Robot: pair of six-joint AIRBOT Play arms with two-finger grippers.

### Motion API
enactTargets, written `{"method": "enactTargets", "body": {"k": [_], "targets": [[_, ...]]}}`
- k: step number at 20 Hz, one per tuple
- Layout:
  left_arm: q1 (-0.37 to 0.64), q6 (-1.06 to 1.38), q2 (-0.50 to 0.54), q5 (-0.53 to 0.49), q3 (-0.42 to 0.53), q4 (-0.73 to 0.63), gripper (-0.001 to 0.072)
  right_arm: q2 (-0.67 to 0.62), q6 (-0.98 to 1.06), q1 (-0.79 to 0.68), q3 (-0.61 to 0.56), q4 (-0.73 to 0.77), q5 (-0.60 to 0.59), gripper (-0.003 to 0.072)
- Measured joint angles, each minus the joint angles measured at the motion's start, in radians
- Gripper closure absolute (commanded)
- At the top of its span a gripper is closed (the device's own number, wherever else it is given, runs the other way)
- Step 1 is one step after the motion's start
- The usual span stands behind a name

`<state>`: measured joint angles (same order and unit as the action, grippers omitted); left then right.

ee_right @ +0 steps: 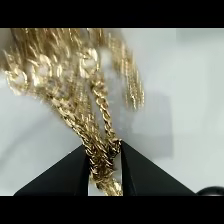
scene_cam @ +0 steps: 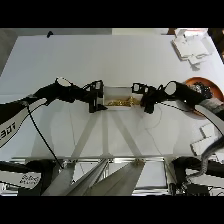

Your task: Fold the box and place the chain.

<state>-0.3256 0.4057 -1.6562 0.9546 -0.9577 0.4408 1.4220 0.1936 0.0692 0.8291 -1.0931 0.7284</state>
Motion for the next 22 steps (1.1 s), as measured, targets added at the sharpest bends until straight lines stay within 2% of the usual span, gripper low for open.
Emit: {"method": "enactTargets", "body": {"k": [6,12,16,22], "targets": [[0.0,0.0,0.0,0.0,0.0,0.0,0.0452,-0.118,0.134,0.005,0.014,-0.003,0.081,0.0678],[0.0,0.001,0.0,0.0,0.0,0.001,0.0452,-0.167,0.311,0.093,0.111,-0.002,0.14,0.0678],[0.0,0.001,0.0,0.0,0.0,0.001,0.0452,-0.173,0.418,0.204,0.167,-0.003,0.066,0.0678],[0.0,0.001,0.0,0.0,0.0,0.001,0.0452,-0.139,0.522,0.323,0.189,-0.004,-0.084,0.0677]]}}
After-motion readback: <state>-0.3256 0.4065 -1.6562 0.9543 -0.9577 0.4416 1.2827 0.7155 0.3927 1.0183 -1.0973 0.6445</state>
